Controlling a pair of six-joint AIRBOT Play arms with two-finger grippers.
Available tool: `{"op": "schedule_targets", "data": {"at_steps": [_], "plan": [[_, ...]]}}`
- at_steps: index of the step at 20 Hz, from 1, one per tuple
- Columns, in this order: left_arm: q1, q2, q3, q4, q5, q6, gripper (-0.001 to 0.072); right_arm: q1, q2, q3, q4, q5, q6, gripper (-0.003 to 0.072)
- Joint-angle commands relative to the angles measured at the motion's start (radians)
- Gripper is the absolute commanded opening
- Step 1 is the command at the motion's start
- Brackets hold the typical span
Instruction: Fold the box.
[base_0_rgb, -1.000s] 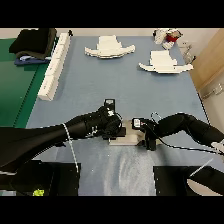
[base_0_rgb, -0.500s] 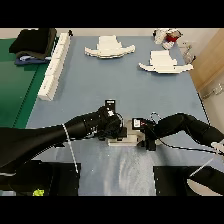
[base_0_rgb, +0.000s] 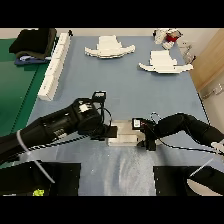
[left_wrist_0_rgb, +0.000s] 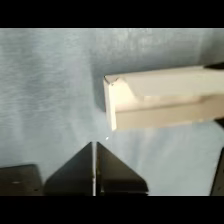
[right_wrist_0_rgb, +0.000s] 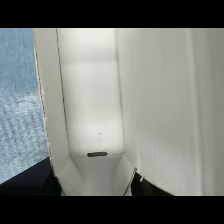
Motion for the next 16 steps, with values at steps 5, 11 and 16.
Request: {"op": "schedule_targets", "data": {"at_steps": [5, 11, 16], "plan": [[0.001, 0.079, -0.01, 0.034, 0.06, 0.377, 0.0011, 0.0, 0.0, 0.0, 0.0, 0.0, 0.0, 0.0504], [0.002, 0.08, -0.013, 0.033, 0.134, 0.702, 0.001, 0.0, 0.0, 0.001, 0.0, 0.0, 0.0, 0.0504], [0.185, 0.15, -0.128, -0.205, 0.231, 1.394, 0.0011, 0.0, 0.0, 0.001, 0.0, 0.0, 0.0, 0.0504]]}}
